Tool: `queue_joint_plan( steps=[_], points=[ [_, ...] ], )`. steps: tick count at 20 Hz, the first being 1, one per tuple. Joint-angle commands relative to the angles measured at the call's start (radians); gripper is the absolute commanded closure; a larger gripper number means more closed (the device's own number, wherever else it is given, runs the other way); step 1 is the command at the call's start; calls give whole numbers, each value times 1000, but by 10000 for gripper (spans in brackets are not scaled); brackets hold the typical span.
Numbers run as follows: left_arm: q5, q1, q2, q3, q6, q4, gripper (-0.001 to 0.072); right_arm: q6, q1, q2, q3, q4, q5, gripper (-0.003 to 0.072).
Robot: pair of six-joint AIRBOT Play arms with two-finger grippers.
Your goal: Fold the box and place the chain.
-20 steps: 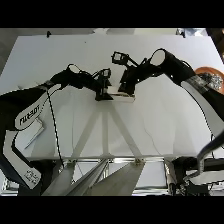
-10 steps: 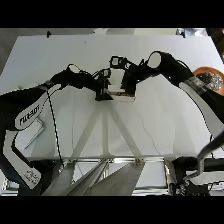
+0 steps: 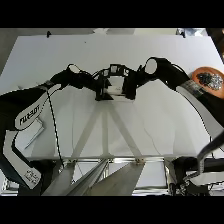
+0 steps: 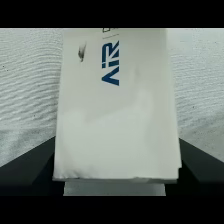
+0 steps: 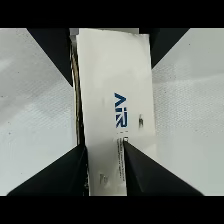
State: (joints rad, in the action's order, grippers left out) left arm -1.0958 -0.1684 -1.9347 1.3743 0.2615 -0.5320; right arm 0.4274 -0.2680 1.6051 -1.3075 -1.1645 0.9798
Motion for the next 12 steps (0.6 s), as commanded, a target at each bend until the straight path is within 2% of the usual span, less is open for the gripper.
queue_joint_plan(
  steps=[1, 2, 3, 6, 9, 11, 12],
  points=[
    [0, 0, -1, 0, 0, 0, 491, 21, -3, 1, 10, -10, -19, 325],
    [0, 0, -1, 0, 0, 0, 491, 21, -3, 1, 10, -9, -15, 270],
    [0, 0, -1, 0, 0, 0, 491, 21, -3, -1, 10, -8, -4, 249],
    [0, 0, -1, 0, 0, 0, 491, 21, -3, -21, 10, -8, 6, 247],
    [0, 0, -1, 0, 0, 0, 491, 44, -3, -93, 10, -8, -34, 246],
    [0, 0, -1, 0, 0, 0, 491, 185, -3, -145, 10, 0, -77, 251],
    [0, 0, -1, 0, 0, 0, 491, 256, -3, -160, 10, 15, -106, 279]
  ],
)
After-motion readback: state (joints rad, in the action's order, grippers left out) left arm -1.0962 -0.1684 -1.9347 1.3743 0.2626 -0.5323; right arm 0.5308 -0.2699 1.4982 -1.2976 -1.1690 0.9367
